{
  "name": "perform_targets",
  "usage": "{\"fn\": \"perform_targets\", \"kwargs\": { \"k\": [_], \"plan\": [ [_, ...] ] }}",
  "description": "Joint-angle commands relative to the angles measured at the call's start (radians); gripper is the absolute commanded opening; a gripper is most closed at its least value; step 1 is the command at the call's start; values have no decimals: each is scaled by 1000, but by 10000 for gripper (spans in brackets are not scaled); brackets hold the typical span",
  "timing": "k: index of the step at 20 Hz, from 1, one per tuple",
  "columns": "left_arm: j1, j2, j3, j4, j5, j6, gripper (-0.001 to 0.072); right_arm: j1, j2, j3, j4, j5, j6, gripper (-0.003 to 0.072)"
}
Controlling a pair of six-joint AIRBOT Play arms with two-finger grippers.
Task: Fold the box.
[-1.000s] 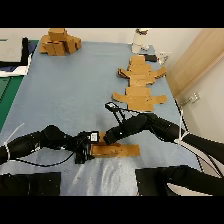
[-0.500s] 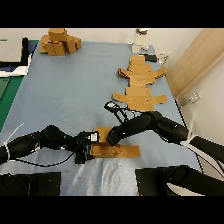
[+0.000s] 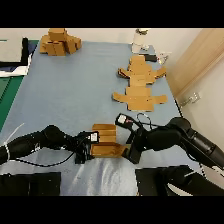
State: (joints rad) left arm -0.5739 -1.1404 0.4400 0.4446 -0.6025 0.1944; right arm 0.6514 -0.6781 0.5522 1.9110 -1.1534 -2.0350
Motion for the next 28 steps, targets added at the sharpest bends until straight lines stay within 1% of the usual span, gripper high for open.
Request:
{"fn": "perform_targets", "kwargs": {
  "k": [1, 3, 5, 7, 9, 11, 12, 13, 14, 15, 16, 17, 24, 27, 28],
  "plan": [
    [0, 0, 1, 0, 0, 0, 598, 18, 19, -111, -23, 43, -251, 583],
    [0, 0, 1, 0, 0, 0, 598, 18, -10, -129, -22, 171, -389, 583],
    [0, 0, 1, 0, 0, 0, 598, 18, -39, -129, -18, 283, -465, 583],
    [0, 0, 1, 0, 0, 0, 598, 18, -67, -129, 7, 354, -509, 582],
    [0, 0, 1, 0, 0, 0, 598, 18, -93, -129, 17, 345, -547, 582],
    [0, 0, 1, 0, 0, 0, 598, 24, -102, -129, 51, 307, -570, 572],
    [0, 0, 1, 0, 0, 0, 598, 38, -101, -129, 57, 301, -570, 474],
    [0, 0, 1, 0, 0, 0, 598, 50, -101, -130, 57, 295, -569, 325],
    [0, 0, 1, 0, -1, 0, 598, 63, -102, -130, 56, 296, -569, 260],
    [0, 0, 1, 0, -1, 0, 598, 72, -103, -130, 56, 303, -570, 259],
    [0, 0, 1, 0, 0, 0, 598, 77, -106, -130, 55, 308, -573, 182],
    [0, 0, 1, 0, -1, 0, 598, 79, -111, -130, 53, 313, -575, 152],
    [0, 0, 1, 0, 0, 0, 598, 111, -169, -130, 68, 416, -611, 151],
    [0, 0, 1, 0, 0, 0, 598, 111, -180, -130, 69, 430, -611, 153],
    [0, 0, 1, 0, 0, 0, 598, 111, -180, -130, 73, 429, -611, 203]
  ]
}}
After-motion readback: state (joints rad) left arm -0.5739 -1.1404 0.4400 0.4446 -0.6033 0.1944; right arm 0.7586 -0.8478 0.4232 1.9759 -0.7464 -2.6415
